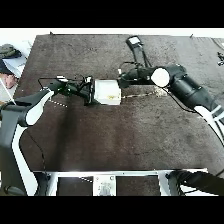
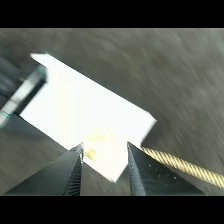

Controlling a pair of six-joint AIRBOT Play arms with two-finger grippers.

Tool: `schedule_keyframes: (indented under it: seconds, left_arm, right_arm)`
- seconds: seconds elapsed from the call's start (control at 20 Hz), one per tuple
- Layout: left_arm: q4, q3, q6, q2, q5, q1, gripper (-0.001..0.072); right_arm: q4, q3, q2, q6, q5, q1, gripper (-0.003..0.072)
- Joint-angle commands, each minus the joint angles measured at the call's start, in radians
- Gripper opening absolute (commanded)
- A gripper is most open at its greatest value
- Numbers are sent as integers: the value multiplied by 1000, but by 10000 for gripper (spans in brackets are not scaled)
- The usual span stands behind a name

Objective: Fold the box and place the chain.

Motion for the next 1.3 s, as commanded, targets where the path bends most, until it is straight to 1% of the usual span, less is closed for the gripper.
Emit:
schedule_keyframes:
  seconds: [0.0, 0.05, 0.1, 0.15, 0.3, 0.4, 0.55, 0.75, 0.9, 1.1, 1.15, 1.2, 1.25]
  left_arm:
    - [0, 0, 0, 0, 0, 1, 278]
    - [0, 0, 0, 0, 0, 1, 278]
    - [0, 0, 0, 0, 0, 1, 278]
    - [0, 0, 0, 0, 0, 1, 278]
    - [0, 0, 0, 0, 0, 1, 278]
    - [0, 0, 0, 0, 0, 1, 278]
    - [0, 0, 0, 0, 0, 1, 278]
    - [0, 0, 0, 0, 0, 1, 278]
    - [0, 0, 0, 0, 0, 1, 278]
    - [0, 0, 0, 0, 0, 1, 278]
    - [0, 0, 0, 0, 0, 1, 278]
    - [0, 0, 0, 0, 0, 1, 278]
    - [0, 0, 0, 0, 0, 1, 278]
  right_arm:
    - [-14, -165, 89, 100, -23, -141, 326]
    - [-14, -189, 96, 118, -32, -166, 326]
    - [-14, -264, 100, 172, -51, -261, 326]
    - [-11, -310, 100, 193, -82, -318, 326]
    - [56, -388, 58, 214, -200, -417, 325]
    - [105, -392, -7, 213, -240, -433, 326]
    - [196, -388, -108, 211, -341, -424, 326]
    - [212, -362, -195, 212, -484, -386, 325]
    - [259, -321, -260, 214, -499, -389, 325]
    - [261, -291, -303, 215, -536, -389, 322]
    - [264, -284, -309, 215, -546, -389, 177]
    - [280, -282, -309, 215, -552, -389, 5]
    - [303, -282, -300, 214, -542, -385, -7]
